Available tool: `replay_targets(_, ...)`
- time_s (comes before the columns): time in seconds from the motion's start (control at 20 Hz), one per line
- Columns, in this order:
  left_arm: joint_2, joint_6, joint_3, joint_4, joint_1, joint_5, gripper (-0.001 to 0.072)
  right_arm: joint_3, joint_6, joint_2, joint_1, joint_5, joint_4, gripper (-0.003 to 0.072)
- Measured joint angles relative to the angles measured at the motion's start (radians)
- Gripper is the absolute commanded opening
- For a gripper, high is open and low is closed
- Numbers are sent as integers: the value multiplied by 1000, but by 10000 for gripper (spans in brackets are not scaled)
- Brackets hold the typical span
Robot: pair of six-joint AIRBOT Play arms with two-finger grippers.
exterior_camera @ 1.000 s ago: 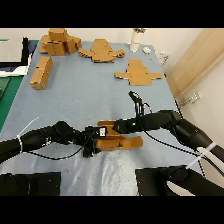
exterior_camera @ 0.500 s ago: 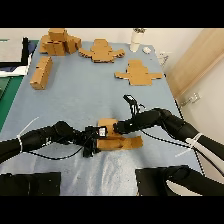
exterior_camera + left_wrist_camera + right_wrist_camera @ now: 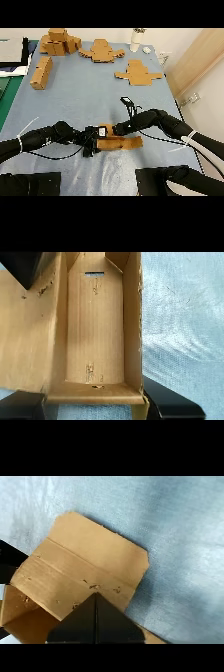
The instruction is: Fold the box.
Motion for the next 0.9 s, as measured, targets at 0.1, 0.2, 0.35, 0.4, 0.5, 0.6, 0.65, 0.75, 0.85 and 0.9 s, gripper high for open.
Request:
replay_targets(0.1, 0, 0, 0, 0, 0, 0, 472, 0, -9, -8, 2, 6, -1, 4)
replay_targets(0.2, 0, 0, 0, 0, 0, 0, 472, 0, -14, -13, 2, 11, -2, 4)
replay_targets(0.35, 0, 0, 0, 0, 0, 0, 472, 0, -18, -16, 2, 11, -2, 4)
replay_targets(0.4, 0, 0, 0, 0, 0, 0, 472, -2, -18, -16, 2, 11, -2, 4)
replay_targets(0.5, 0, 0, 0, 0, 0, 0, 472, -3, -19, -16, 2, 5, 1, 4)
replay_targets(0.6, 0, 1, 0, 1, 0, -2, 472, 6, -19, -9, 2, -24, -2, 4)
replay_targets(0.65, 0, 2, 0, 1, 0, -4, 472, 19, -20, 2, 2, -49, -2, 4)
replay_targets(0.75, 0, 2, 0, 1, 0, -3, 473, 56, -19, 42, 2, -113, -15, 4)
replay_targets(0.85, 0, 2, 0, 1, 0, -2, 473, 96, 3, 101, 3, -157, -64, 4)
replay_targets(0.9, 0, 1, 0, 1, 0, -2, 472, 112, 27, 135, 2, -180, -105, 4)
